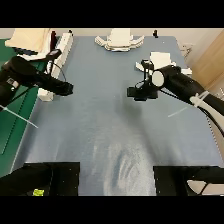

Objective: Fold the box.

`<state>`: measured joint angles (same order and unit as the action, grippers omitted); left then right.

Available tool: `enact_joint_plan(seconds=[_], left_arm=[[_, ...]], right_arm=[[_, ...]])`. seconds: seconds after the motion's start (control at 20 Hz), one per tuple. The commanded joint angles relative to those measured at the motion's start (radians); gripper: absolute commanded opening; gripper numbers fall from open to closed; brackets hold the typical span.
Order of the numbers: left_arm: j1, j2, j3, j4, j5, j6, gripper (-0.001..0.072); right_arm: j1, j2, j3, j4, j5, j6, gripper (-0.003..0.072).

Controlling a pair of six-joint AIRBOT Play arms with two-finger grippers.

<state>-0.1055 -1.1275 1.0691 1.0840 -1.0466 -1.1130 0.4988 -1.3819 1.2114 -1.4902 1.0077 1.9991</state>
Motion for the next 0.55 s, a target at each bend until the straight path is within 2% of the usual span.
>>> enact_joint_plan(seconds=[0.0, 0.1, 0.5], left_arm=[[-0.125, -0.059, 0.015, -0.005, 0.020, -0.091, 0.0017], [-0.152, -0.062, 0.014, -0.007, 0.046, -0.092, 0.0017], [-0.163, -0.062, 0.014, -0.010, 0.045, -0.091, 0.0017]], right_arm=[[-0.001, -0.121, 0.138, 0.104, 0.064, -0.052, 0.0003], [0.000, -0.132, 0.142, 0.179, 0.058, -0.052, 0.0003], [0.000, -0.132, 0.142, 0.185, 0.058, -0.052, 0.0003]])
